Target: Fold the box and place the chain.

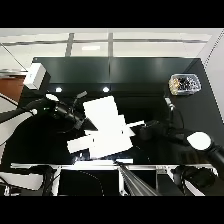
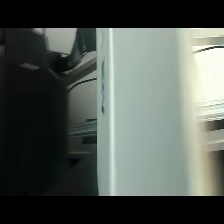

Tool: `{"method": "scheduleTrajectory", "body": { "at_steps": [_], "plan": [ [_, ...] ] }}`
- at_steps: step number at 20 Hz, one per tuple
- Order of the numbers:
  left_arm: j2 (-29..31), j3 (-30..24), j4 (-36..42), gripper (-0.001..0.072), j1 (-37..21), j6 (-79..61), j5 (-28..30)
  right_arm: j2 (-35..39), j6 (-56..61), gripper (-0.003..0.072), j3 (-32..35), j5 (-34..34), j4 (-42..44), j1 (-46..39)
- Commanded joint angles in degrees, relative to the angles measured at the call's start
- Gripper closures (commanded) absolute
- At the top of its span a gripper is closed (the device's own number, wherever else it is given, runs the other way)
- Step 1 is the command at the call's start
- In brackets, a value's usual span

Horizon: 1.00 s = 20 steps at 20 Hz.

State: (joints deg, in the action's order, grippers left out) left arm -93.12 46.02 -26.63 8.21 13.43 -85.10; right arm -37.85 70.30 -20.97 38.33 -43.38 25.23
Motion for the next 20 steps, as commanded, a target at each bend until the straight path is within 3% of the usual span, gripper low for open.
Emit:
{"method": "scheduleTrajectory", "body": {
  "at_steps": [1, 4, 8, 12, 17, 20],
  "plan": [
    [5.3, 0.4, -2.4, 0.0686, 3.8, -0.7, 6.4, 0.1, 0.2, -0.0022, -7.8, 12.7, -22.6, -8.2],
    [13.2, -0.2, -12.4, 0.0686, 10.5, -5.1, 16.9, 0.1, 0.0, -0.0022, -14.7, 15.3, -39.1, -14.8],
    [18.7, -2.1, -13.1, 0.0686, 17.6, -13.7, 31.0, 0.0, -1.9, -0.0021, -14.9, 11.0, -42.6, -16.0],
    [21.9, -5.2, -12.9, 0.0686, 19.1, -14.6, 38.1, 0.0, -3.8, -0.0022, -14.2, 9.0, -37.1, -15.9],
    [23.0, -13.4, -10.0, 0.0683, 19.6, -23.5, 44.4, -0.1, -24.5, -0.0022, -11.4, 5.0, -20.4, -15.9],
    [22.4, -15.2, -10.0, 0.0681, 19.6, -23.5, 44.8, -0.1, -32.1, -0.0022, -9.1, 5.1, -14.4, -15.4]
  ]
}}
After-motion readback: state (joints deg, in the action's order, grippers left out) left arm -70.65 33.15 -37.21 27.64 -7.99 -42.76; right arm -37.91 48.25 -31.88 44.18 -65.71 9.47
